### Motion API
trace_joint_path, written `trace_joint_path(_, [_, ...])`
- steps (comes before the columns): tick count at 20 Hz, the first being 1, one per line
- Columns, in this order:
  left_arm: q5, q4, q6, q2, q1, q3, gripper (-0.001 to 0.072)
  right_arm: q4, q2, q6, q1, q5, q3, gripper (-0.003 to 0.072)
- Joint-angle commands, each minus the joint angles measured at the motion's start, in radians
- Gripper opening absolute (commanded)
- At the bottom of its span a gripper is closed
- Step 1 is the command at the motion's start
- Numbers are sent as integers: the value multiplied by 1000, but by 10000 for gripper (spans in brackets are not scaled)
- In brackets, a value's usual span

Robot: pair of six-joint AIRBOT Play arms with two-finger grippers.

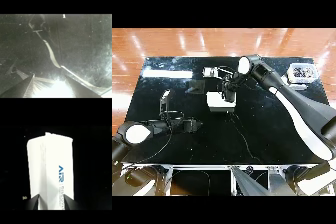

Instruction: Fold the box and place the chain.

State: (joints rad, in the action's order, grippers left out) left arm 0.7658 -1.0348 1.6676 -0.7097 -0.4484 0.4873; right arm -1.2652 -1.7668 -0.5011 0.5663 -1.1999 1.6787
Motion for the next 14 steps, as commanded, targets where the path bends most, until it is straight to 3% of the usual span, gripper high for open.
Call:
trace_joint_path(1, [0, 0, 0, 0, 0, 1, 489, -11, 0, 1, 1, 8, 2, 357])
trace_joint_path(14, [-3, 0, 0, 0, 0, 1, 490, -30, 0, 1, 1, 18, 2, 338])
